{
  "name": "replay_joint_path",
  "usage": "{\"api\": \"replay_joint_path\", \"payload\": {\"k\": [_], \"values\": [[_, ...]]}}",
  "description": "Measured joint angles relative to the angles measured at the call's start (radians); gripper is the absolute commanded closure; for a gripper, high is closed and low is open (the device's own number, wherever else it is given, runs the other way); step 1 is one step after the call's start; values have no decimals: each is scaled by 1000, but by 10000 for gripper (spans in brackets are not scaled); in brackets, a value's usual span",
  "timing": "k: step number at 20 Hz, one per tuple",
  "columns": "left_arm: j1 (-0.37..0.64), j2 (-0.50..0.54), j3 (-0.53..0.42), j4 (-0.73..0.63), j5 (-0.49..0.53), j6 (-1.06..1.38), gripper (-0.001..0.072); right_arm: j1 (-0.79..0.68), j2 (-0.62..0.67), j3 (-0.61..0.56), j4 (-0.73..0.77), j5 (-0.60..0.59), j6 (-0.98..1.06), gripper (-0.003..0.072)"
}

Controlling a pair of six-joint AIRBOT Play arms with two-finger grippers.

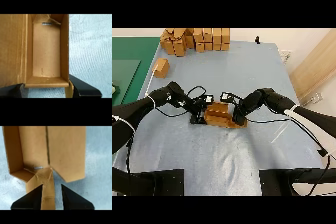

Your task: Fold the box.

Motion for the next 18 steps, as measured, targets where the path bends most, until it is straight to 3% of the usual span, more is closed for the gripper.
{"api": "replay_joint_path", "payload": {"k": [4, 5, 15, 17, 18], "values": [[0, 0, 0, 0, -1, 0, 541, 5, 0, 0, 40, -4, -78, 360], [0, 0, 0, 0, -1, 0, 541, 10, 0, 0, 53, -14, -97, 414], [1, 0, 0, 1, -3, -1, 541, 55, 0, 0, 114, -14, -148, 427], [1, 0, 0, 1, -2, -2, 541, 58, 0, -1, 121, 4, -148, 528], [1, 0, 0, 1, -3, -2, 541, 58, -1, -1, 125, 14, -148, 528]]}}
